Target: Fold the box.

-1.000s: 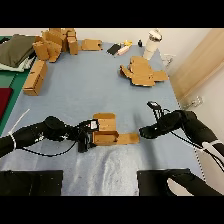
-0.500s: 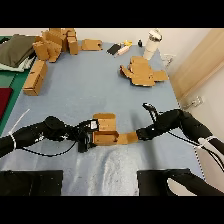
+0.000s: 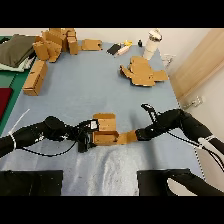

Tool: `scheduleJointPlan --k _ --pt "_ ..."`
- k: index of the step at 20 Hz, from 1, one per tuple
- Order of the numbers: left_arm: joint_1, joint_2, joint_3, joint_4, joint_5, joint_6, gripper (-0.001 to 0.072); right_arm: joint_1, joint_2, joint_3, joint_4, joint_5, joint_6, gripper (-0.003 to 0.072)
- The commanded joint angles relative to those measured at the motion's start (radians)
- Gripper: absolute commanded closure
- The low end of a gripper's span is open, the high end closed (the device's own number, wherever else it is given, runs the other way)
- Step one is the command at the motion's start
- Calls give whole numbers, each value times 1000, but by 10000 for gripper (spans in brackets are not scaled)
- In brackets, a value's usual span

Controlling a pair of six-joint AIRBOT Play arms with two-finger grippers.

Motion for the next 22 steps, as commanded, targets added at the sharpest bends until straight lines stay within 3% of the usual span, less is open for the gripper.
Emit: scheduleJointPlan --k 1,8,14,16,19,21,22 --pt "1 0 0 0 0 0 377 2 -51 0 125 13 -77 685" --pt "1 0 1 0 0 0 377 110 -91 6 248 95 -102 684" --pt "1 0 0 0 0 0 377 165 -27 64 242 121 4 678" --pt "1 0 0 0 0 0 377 165 -29 64 232 103 10 520" --pt "1 0 0 0 0 0 377 165 -29 64 232 94 12 511" --pt "1 0 0 0 0 0 377 165 -29 64 232 74 12 366" --pt "1 0 0 0 0 0 377 165 -28 64 232 64 12 362"
